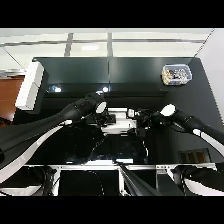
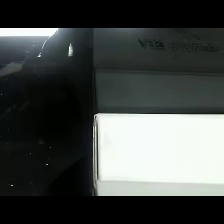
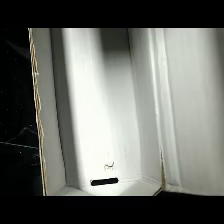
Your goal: Fold the box and place the chain.
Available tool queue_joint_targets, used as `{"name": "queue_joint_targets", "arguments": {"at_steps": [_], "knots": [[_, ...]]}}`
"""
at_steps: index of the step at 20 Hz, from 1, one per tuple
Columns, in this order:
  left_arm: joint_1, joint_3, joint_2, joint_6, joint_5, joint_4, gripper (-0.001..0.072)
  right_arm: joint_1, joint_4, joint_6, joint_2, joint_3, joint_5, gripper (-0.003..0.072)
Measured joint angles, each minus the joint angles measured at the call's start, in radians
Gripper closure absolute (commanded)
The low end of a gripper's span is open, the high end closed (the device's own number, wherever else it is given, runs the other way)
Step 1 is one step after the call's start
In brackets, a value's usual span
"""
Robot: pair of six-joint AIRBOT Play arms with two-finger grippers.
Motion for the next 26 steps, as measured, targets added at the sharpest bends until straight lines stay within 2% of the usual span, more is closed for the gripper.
{"name": "queue_joint_targets", "arguments": {"at_steps": [1,2,3,4,6,7,11,15,16,17,19,20,21,22,26], "knots": [[0.000,0.000,-0.001,0.002,0.004,-0.002,0.0313,0.000,0.000,0.000,0.000,0.000,0.000,0.0254],[0.001,0.000,-0.001,0.002,0.003,-0.003,0.0339,0.000,0.000,0.000,0.000,0.000,0.000,0.0254],[0.001,0.000,-0.001,0.005,0.003,-0.004,0.0569,0.000,0.000,0.000,0.000,0.000,0.000,0.0254],[0.001,0.000,-0.001,0.005,0.003,-0.003,0.0683,0.000,0.000,0.000,0.000,0.000,0.000,0.0254],[0.002,0.000,-0.001,0.009,-0.003,0.003,0.0684,0.000,0.000,0.000,0.000,0.000,0.000,0.0234],[0.002,0.000,-0.001,0.009,-0.002,0.003,0.0683,0.000,0.000,0.000,0.000,0.000,0.000,-0.0034],[0.002,0.003,-0.001,0.035,0.005,0.006,0.0683,-0.010,-0.051,0.064,0.037,-0.001,0.003,-0.0034],[0.002,0.003,-0.001,0.073,-0.004,0.003,0.0683,-0.029,-0.130,0.115,0.106,-0.001,0.057,-0.0034],[0.002,0.003,-0.001,0.079,-0.004,0.003,0.0682,-0.031,-0.141,0.119,0.116,-0.001,0.067,0.0016],[0.002,0.003,-0.001,0.084,-0.006,0.000,0.0682,-0.032,-0.151,0.120,0.123,-0.001,0.075,0.0143],[0.002,0.003,-0.001,0.090,-0.005,-0.001,0.0682,-0.034,-0.148,0.121,0.133,-0.001,0.085,0.0145],[0.002,0.003,-0.001,0.092,-0.005,-0.002,0.0682,-0.034,-0.138,0.121,0.135,-0.001,0.089,0.0252],[0.002,0.003,-0.001,0.095,-0.005,-0.003,0.0682,-0.031,-0.126,0.121,0.137,-0.001,0.092,0.0510],[0.002,0.003,-0.001,0.095,-0.005,-0.004,0.0682,-0.024,-0.115,0.121,0.138,-0.001,0.094,0.0560],[0.002,0.003,-0.001,0.096,-0.009,-0.004,0.0682,0.026,-0.073,0.124,0.134,-0.001,0.074,0.0559]]}}
